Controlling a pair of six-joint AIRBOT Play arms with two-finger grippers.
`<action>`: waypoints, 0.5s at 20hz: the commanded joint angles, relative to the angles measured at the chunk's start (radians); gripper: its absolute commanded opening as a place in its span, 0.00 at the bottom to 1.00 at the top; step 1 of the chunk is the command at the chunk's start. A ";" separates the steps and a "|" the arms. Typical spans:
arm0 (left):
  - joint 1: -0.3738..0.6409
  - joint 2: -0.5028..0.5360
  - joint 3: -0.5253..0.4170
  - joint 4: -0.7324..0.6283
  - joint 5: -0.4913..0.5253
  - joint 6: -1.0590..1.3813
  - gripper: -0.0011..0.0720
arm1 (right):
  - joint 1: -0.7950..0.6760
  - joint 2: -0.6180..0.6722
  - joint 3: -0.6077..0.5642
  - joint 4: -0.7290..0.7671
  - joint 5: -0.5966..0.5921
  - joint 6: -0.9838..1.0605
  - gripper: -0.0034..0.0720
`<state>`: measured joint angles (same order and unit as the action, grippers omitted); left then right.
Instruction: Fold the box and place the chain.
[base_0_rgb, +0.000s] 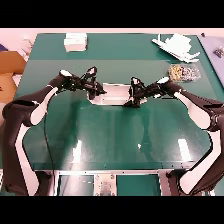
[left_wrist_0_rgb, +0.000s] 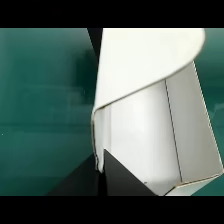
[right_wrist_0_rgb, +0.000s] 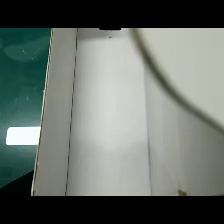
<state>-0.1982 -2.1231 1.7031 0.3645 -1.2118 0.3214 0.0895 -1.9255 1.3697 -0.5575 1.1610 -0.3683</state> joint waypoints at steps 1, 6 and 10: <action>0.001 0.001 0.001 -0.008 0.000 0.001 0.05 | 0.000 0.000 0.000 0.000 0.000 0.000 0.87; 0.002 0.011 0.004 -0.013 -0.004 0.001 0.63 | 0.001 0.000 0.000 0.000 0.000 0.000 0.87; 0.018 0.056 0.007 -0.009 -0.059 -0.008 0.63 | 0.000 0.000 0.000 0.000 0.000 0.000 0.87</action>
